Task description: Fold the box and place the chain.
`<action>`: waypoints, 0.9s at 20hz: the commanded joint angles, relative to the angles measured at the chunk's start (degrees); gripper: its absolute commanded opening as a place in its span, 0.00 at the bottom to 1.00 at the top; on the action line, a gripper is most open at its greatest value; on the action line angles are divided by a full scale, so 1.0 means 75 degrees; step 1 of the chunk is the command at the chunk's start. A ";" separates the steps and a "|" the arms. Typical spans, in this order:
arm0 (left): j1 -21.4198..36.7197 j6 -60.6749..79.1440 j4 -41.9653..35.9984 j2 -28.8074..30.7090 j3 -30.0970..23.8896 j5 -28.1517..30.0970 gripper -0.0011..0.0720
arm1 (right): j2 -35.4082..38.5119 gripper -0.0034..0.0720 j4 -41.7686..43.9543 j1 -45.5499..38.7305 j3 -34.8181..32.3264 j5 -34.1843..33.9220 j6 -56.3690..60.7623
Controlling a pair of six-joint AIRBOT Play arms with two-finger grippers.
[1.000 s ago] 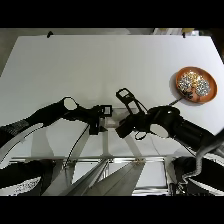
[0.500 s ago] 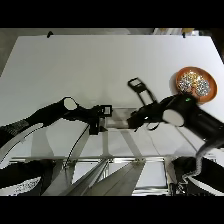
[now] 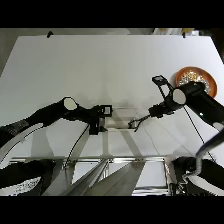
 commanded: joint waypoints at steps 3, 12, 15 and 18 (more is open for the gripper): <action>0.0003 0.0000 0.0003 -0.0003 -0.0003 0.0000 0.16 | -0.0979 0.42 -0.0087 -0.0157 -0.0032 -0.0586 -0.0163; 0.0003 0.0000 0.0000 -0.0003 -0.0003 0.0000 0.16 | -0.1230 0.44 0.0050 -0.0714 -0.0035 -0.0965 -0.0020; 0.0003 0.0000 0.0000 -0.0003 -0.0003 0.0000 0.16 | -0.1244 0.44 0.0201 -0.0711 -0.0052 -0.1113 -0.0017; 0.0003 0.0000 0.0000 -0.0003 -0.0003 0.0003 0.16 | -0.1472 0.44 0.0332 -0.0711 -0.0055 -0.1110 0.0012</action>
